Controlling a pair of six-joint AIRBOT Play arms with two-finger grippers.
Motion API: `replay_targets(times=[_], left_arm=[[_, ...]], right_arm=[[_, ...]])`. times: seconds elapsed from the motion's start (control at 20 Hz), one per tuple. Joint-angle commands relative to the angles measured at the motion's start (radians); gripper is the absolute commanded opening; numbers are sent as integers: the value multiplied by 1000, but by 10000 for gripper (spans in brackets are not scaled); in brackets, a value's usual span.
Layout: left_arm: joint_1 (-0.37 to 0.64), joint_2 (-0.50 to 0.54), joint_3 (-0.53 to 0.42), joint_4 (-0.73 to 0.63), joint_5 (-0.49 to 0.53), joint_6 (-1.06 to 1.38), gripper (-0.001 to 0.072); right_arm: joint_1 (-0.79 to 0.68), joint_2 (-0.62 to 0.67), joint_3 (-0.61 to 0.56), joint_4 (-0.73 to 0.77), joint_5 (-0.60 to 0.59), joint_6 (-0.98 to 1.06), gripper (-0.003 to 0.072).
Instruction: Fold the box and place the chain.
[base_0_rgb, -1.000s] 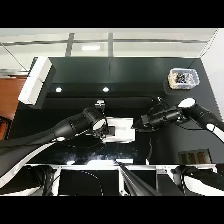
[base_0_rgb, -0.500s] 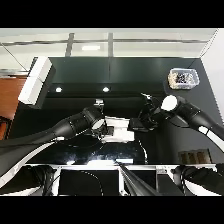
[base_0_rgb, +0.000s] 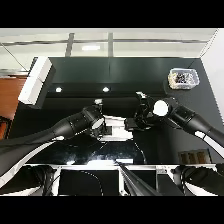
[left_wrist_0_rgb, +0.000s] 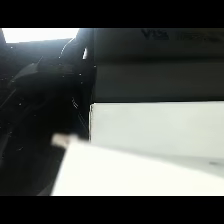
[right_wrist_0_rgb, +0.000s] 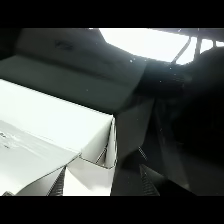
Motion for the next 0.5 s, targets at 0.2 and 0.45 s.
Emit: replay_targets(times=[0.2,0.45], left_arm=[[-1,0,1,-7,41,2,30],[-1,0,1,-7,41,2,30]], right_arm=[[-121,88,4,16,106,-89,560],[-296,176,3,86,235,-214,560]])
